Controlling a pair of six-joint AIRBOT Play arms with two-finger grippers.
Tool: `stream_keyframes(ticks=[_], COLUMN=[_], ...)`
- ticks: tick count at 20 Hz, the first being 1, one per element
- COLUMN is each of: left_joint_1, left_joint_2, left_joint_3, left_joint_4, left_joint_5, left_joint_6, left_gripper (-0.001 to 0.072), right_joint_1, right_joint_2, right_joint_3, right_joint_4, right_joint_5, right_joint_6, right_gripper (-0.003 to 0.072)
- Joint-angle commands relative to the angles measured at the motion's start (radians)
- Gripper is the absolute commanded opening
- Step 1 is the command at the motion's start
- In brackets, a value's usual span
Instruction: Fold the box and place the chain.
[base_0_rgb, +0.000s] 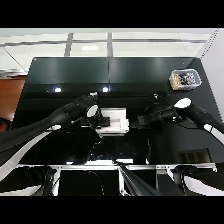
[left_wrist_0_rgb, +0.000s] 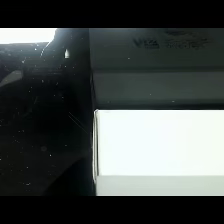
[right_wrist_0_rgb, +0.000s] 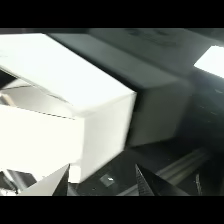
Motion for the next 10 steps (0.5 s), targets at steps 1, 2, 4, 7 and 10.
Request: stream_keyframes(ticks=[1,2,4,7,10], left_joint_1=[0.001,0.001,0.001,0.001,0.001], left_joint_2=[0.000,0.000,0.000,0.000,0.000], left_joint_3=[0.000,0.000,0.000,0.000,0.000], left_joint_4=[0.000,0.000,0.000,0.000,0.000], left_joint_5=[0.000,0.000,0.000,0.000,0.000], left_joint_6=[-0.001,-0.001,-0.001,-0.001,-0.001], left_gripper=[0.0029,0.0029,0.0029,0.0029,0.0029], right_joint_1=[0.051,0.071,0.110,0.186,0.269], right_joint_2=[-0.001,-0.001,-0.001,-0.001,-0.001], right_joint_3=[0.031,0.033,0.046,0.108,0.180], right_joint_4=[-0.001,-0.005,-0.030,-0.143,-0.307], right_joint_5=[0.004,-0.012,-0.048,-0.096,-0.121], right_joint_6=[0.031,0.045,0.074,0.179,0.365], right_gripper=[0.0463,0.0463,0.0461,0.0367,0.0363])
